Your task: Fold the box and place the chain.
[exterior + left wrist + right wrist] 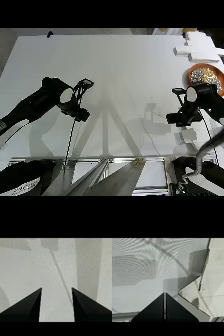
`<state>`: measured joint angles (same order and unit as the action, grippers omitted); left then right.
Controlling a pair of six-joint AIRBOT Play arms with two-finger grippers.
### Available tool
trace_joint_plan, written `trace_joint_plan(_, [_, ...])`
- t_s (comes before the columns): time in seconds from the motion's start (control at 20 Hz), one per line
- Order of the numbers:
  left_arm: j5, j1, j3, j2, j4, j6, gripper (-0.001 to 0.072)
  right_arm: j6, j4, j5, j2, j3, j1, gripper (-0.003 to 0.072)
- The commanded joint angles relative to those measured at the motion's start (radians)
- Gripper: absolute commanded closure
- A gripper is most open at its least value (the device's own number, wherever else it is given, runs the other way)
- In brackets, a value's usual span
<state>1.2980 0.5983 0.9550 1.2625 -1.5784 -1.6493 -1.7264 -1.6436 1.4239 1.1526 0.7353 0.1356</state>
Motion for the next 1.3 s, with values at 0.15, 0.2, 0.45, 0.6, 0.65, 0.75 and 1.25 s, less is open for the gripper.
trace_joint_plan(0.15, [0.0,0.0,0.0,0.0,0.0,0.0,0.0296,0.0,0.0,0.0,-0.001,0.0,-0.001,0.0667])
trace_joint_plan(0.2, [0.0,0.0,0.0,0.0,0.0,0.0,0.0296,0.0,0.0,0.0,-0.001,0.0,0.0,0.0667])
trace_joint_plan(0.45, [0.0,0.0,0.0,0.0,0.0,0.0,0.0296,0.0,0.0,0.0,-0.001,0.0,0.0,0.0667])
trace_joint_plan(0.6, [0.0,0.0,0.0,0.0,0.0,0.0,0.0296,-0.002,0.0,-0.079,0.0,0.0,-0.001,0.0667])
trace_joint_plan(0.65, [0.0,0.0,0.0,0.0,0.0,0.0,0.0296,-0.001,0.004,-0.105,0.0,0.0,0.0,0.0667])
trace_joint_plan(0.75, [0.0,0.0,0.0,0.0,0.0,0.0,0.0296,0.043,-0.011,-0.109,0.0,0.013,-0.001,0.0667])
trace_joint_plan(1.25, [0.0,0.0,0.0,0.0,0.0,0.0,0.0296,0.197,-0.552,0.005,0.0,0.112,-0.327,0.0296])
